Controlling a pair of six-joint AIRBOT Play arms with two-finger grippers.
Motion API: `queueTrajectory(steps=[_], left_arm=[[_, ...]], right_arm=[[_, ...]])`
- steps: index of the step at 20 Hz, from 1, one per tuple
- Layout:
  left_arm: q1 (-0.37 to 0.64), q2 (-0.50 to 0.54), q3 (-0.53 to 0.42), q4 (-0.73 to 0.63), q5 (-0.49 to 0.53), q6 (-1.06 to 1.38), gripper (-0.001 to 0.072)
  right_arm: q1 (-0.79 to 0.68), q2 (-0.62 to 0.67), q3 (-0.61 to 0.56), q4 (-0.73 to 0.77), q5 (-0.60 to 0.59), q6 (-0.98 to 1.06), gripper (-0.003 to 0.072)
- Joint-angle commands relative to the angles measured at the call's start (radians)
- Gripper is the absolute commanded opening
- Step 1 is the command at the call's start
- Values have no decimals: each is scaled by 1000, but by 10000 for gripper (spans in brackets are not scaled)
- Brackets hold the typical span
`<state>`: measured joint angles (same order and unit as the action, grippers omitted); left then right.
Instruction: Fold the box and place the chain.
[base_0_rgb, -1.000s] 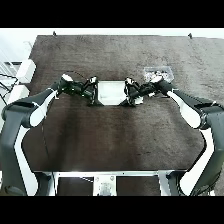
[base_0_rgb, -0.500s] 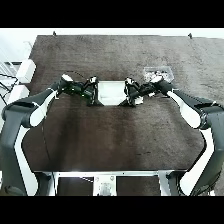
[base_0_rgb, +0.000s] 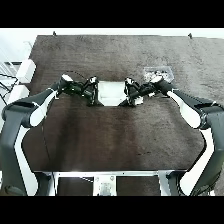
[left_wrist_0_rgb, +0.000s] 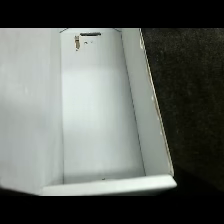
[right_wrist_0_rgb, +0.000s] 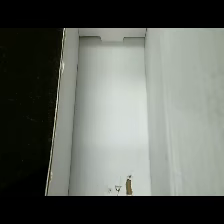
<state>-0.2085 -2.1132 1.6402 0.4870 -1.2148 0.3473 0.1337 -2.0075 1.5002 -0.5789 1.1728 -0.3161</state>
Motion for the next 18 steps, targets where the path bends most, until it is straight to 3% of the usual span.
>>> queueTrajectory(steps=[1,3,4,5,18], left_arm=[[0,0,1,0,0,2,457],[0,0,1,0,0,1,457],[0,0,1,0,-1,2,458],[0,0,1,0,-1,2,457],[0,0,1,6,0,2,457]], right_arm=[[2,1,0,2,0,0,567],[0,3,0,-2,0,2,574],[-8,6,0,-7,2,22,680],[-14,10,0,-11,3,50,720],[-153,118,0,-109,20,137,720]])
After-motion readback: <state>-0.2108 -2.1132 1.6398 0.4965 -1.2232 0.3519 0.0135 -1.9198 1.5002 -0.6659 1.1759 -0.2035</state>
